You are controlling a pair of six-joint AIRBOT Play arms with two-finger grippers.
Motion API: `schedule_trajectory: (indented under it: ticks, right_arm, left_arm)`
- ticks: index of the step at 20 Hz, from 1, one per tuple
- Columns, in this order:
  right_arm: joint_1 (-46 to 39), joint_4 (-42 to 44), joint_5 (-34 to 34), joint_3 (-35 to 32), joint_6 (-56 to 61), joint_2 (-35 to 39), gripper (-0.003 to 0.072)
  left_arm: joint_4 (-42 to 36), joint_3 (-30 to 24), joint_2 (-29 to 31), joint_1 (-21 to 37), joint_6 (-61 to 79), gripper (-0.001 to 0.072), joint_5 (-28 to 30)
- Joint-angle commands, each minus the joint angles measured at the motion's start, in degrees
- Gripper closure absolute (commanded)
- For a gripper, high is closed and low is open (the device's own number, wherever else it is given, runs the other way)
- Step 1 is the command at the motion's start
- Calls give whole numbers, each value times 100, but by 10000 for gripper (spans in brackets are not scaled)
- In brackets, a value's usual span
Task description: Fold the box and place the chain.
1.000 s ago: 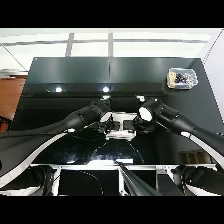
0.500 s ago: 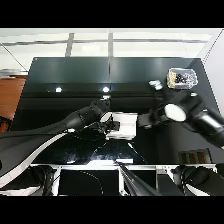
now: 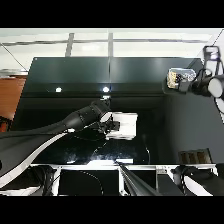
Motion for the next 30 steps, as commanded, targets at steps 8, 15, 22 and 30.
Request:
schedule_trajectory:
  ticks: [8, 15, 22, 30]
  right_arm:
    - [-1502, 2813, 413, 3222, 1764, -3698, -13]
    - [-1486, 3316, -442, 3314, 2391, -4411, 20]
    - [-1486, 3324, -763, 3316, 2389, -4524, 29]
    - [-1486, 3344, -514, 3331, 2181, -4553, 104]
  left_arm:
    - [20, 4, -2, 2, 2, 678, -7]
    - [20, 4, -2, 2, 2, 678, -9]
    - [20, 4, -2, 2, 2, 678, -7]
    - [22, 4, -2, 2, 2, 678, -2]
